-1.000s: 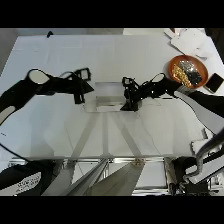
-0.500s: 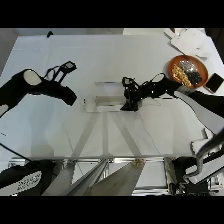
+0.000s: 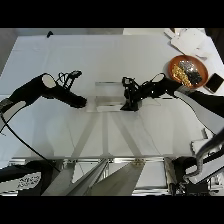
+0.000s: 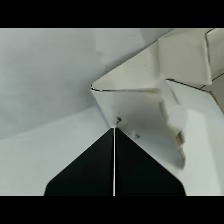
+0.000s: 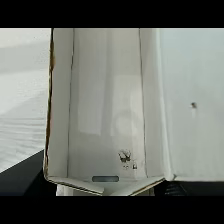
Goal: Fold the box and place the chain.
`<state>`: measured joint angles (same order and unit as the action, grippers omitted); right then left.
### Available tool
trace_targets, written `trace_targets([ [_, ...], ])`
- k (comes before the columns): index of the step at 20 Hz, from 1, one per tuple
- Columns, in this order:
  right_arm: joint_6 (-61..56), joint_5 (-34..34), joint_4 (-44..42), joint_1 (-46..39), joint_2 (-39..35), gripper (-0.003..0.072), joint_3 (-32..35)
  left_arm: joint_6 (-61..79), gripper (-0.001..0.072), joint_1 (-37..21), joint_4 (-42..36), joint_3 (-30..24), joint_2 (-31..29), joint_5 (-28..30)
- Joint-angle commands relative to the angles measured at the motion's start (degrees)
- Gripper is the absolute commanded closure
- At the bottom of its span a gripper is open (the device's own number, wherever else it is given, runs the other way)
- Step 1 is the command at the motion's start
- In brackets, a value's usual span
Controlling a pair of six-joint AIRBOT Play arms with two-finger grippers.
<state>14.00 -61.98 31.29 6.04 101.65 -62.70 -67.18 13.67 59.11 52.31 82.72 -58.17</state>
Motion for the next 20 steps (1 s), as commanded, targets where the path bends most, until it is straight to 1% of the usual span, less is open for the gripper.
trace_targets([
  [1,0.0,0.0,0.0,0.0,0.0,0.0158,0.0,-1.1,0.0701,0.4,-3.0,0.0,0.4,-0.3],
  [4,0.0,0.0,0.0,0.0,0.0,0.0158,0.0,-0.9,0.0700,0.4,-5.6,0.0,0.4,-0.2],
  [6,0.0,0.0,0.0,0.0,0.0,0.0158,0.0,-0.9,0.0704,0.3,-2.9,0.0,0.4,0.4],
  [8,0.0,0.0,0.0,0.0,0.0,0.0158,0.0,-2.0,0.0704,0.2,2.2,0.0,0.4,0.6],
  [10,0.0,0.0,0.0,0.0,0.0,0.0158,0.0,-4.0,0.0704,-0.8,3.9,0.0,0.3,0.1],
  [13,0.0,0.0,0.0,0.0,0.0,0.0158,0.0,-4.0,0.0704,-2.2,2.9,0.0,0.3,-0.7],
  [16,0.0,0.0,0.0,0.0,0.0,0.0158,0.0,-3.8,0.0705,-1.9,0.0,0.0,0.6,-0.3],
  [20,0.0,0.0,0.0,0.0,0.0,0.0158,0.0,-3.8,0.0705,-1.0,-0.1,0.0,1.7,0.5],
])
